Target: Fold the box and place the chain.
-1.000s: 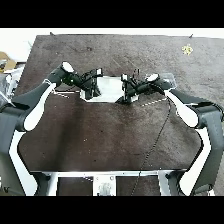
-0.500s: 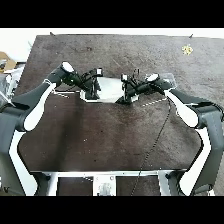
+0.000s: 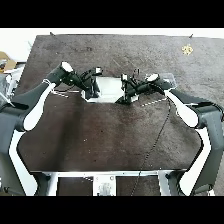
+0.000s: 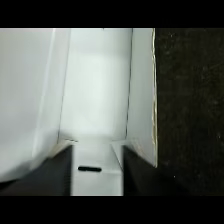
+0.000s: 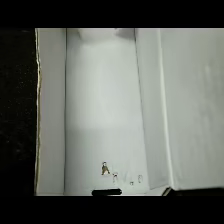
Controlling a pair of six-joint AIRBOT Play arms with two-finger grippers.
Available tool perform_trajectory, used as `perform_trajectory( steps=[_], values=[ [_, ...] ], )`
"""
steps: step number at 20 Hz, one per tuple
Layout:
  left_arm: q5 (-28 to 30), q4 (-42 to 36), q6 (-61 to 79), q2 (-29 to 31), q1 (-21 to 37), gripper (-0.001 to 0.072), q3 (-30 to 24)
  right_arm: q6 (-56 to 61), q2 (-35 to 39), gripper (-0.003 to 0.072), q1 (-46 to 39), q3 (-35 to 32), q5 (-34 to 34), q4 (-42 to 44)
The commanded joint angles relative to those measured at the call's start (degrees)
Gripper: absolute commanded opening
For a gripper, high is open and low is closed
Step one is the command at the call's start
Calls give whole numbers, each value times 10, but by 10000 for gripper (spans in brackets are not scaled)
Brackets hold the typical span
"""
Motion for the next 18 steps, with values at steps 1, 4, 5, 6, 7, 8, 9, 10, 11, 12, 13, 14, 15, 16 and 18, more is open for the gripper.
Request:
perform_trajectory(
  steps=[1,4,5,6,7,8,9,10,11,12,13,14,15,16,18],
  values=[
    [-5,4,-31,5,19,163,1,-1,0,438,0,0,0,0],
    [-61,5,-129,6,38,11,40,-1,0,438,0,0,0,0],
    [-81,9,-181,6,45,11,63,-1,0,438,0,0,0,0],
    [-80,15,-250,6,52,10,82,-1,0,438,0,0,0,0],
    [-80,28,-320,6,61,10,103,-1,0,438,0,0,0,0],
    [-82,44,-378,6,71,10,120,-1,0,438,0,0,0,0],
    [-84,58,-441,6,82,10,132,-1,0,438,0,0,0,0],
    [-84,66,-492,6,96,10,136,-1,0,438,0,0,0,0],
    [-90,68,-527,6,108,10,136,-1,0,438,0,0,0,0],
    [-99,68,-551,5,123,10,136,-1,0,438,0,0,0,0],
    [-110,68,-570,5,134,11,136,-1,0,438,0,0,0,0],
    [-121,67,-582,5,146,11,136,-1,0,438,0,0,0,0],
    [-124,64,-592,5,155,10,134,-1,0,438,0,0,0,0],
    [-125,57,-601,5,161,10,129,-1,0,438,0,0,0,0],
    [-125,45,-616,5,164,10,110,-1,0,438,0,0,0,0]
  ],
)
